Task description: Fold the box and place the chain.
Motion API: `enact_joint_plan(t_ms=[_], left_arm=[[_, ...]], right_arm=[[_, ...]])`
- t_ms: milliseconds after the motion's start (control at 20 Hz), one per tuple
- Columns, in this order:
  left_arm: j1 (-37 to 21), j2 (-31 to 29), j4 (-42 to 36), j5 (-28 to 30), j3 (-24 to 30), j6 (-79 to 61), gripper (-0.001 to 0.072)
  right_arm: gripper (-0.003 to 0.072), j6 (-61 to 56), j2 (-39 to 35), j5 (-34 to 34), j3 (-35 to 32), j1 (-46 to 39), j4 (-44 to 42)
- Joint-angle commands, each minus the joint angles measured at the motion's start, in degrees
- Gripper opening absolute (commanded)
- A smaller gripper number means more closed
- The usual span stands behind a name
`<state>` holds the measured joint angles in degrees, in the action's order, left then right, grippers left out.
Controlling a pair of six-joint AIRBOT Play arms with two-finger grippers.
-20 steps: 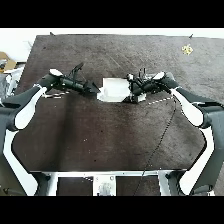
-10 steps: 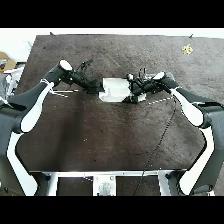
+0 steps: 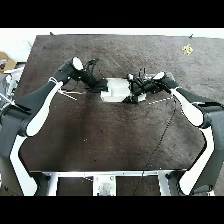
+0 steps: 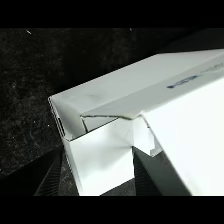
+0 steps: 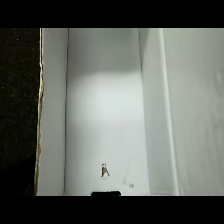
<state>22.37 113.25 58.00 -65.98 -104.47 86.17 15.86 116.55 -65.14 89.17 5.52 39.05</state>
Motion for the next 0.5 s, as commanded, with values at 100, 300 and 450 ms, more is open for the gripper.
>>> enact_joint_plan(t_ms=[100,300,450], left_arm=[[2.2,0.0,6.3,2.1,-0.4,6.0,0.0365],[2.3,0.0,6.7,2.1,-0.4,7.1,0.0365],[2.5,0.0,7.9,2.1,-0.4,8.6,0.0364]], right_arm=[[0.0439,0.0,0.0,0.0,0.0,0.0,0.0],[0.0439,0.0,0.0,0.0,0.0,0.0,0.0],[0.0439,0.0,0.0,0.0,0.0,0.0,0.0]])
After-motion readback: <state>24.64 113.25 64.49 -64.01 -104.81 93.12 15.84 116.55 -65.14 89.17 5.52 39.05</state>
